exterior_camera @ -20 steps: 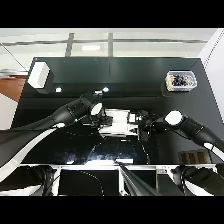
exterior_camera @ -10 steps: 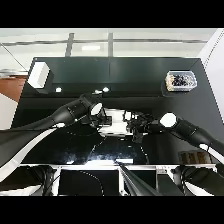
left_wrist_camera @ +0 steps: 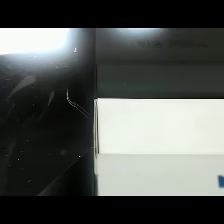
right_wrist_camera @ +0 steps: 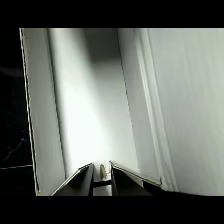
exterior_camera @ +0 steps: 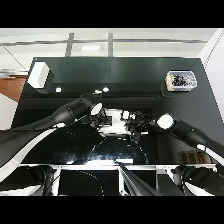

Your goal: Fold the box and place the chain.

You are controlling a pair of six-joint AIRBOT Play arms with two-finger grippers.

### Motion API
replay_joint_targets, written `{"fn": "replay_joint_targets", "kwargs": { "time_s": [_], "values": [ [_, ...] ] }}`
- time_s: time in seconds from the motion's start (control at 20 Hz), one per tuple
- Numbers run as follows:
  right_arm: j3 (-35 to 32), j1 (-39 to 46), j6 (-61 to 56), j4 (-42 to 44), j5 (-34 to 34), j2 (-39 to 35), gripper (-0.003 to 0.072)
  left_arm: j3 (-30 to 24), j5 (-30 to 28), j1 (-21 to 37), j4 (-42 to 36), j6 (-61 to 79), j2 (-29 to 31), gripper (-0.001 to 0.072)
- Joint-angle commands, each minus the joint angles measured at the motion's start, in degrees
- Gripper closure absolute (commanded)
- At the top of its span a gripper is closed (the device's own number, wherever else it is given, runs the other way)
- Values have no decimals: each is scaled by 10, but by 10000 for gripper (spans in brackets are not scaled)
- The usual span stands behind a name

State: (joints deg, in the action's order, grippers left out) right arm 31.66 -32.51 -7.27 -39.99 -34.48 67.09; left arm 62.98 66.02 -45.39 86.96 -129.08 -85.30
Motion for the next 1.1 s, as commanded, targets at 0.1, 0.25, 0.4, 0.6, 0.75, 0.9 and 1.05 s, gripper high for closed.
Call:
{"fn": "replay_joint_targets", "kwargs": {
  "time_s": [0.1, 0.25, 0.4, 0.6, 0.75, 0.9, 1.05],
  "values": [
    [0, -1, 0, 10, 3, 5, 479, 0, 0, 0, 0, 1, 0, 681],
    [0, -1, 0, 9, 2, 5, 494, 0, 0, 0, 0, 1, 0, 681],
    [0, -1, 0, 9, 2, 5, 390, 0, 0, 0, 0, 1, 0, 681],
    [0, -1, 0, 7, 3, 5, 384, 0, 0, 0, 0, 1, 0, 681],
    [0, -1, 0, 7, 5, 5, 413, 0, 0, 0, 0, 1, 0, 681],
    [1, 3, -5, 5, 5, 4, 624, 0, 0, 0, 0, 0, 0, 681],
    [1, 42, -121, -29, -14, -17, 625, 0, -3, 0, 0, 0, 0, 681]
  ]
}}
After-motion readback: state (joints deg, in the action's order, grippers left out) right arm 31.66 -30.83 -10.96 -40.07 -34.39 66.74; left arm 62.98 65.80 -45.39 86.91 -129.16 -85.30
